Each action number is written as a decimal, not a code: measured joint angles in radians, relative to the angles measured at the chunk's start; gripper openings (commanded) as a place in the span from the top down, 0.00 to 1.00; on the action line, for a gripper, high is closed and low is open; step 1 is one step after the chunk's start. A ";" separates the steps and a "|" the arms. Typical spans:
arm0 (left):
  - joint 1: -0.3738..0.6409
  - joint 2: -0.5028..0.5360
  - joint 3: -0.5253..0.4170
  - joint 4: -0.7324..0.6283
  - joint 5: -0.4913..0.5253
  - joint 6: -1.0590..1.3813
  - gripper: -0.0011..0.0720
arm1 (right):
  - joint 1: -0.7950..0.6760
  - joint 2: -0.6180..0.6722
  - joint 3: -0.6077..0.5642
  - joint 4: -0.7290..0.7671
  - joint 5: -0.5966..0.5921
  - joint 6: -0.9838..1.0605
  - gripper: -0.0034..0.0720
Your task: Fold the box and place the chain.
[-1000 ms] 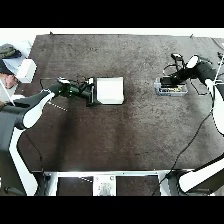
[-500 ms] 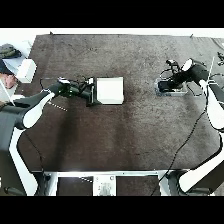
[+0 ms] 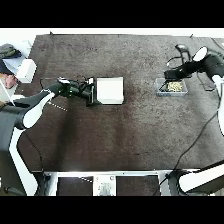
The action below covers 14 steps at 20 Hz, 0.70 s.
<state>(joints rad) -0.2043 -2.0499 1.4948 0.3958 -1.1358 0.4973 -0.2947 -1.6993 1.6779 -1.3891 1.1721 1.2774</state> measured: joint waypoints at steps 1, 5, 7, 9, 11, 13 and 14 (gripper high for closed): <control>0.000 0.000 0.000 0.000 0.000 0.000 0.60 | 0.002 0.037 0.001 0.005 0.000 -0.002 0.98; 0.000 0.000 0.000 0.000 0.000 0.000 0.60 | 0.029 0.213 0.002 0.033 -0.040 -0.029 0.98; 0.000 0.000 0.000 0.000 0.000 0.000 0.60 | 0.051 0.292 0.002 0.033 -0.077 -0.043 0.98; 0.000 0.000 0.000 0.000 0.000 0.000 0.60 | 0.064 0.340 0.002 0.002 -0.093 -0.050 0.98; 0.000 0.000 0.000 0.000 -0.001 0.000 0.60 | 0.069 0.363 -0.008 -0.049 -0.089 -0.050 0.98; 0.000 0.000 0.000 0.000 -0.001 0.000 0.60 | 0.074 0.376 -0.025 -0.063 -0.082 -0.048 0.98; 0.000 0.000 0.000 0.000 -0.001 0.000 0.60 | 0.076 0.379 -0.033 -0.063 -0.079 -0.048 0.98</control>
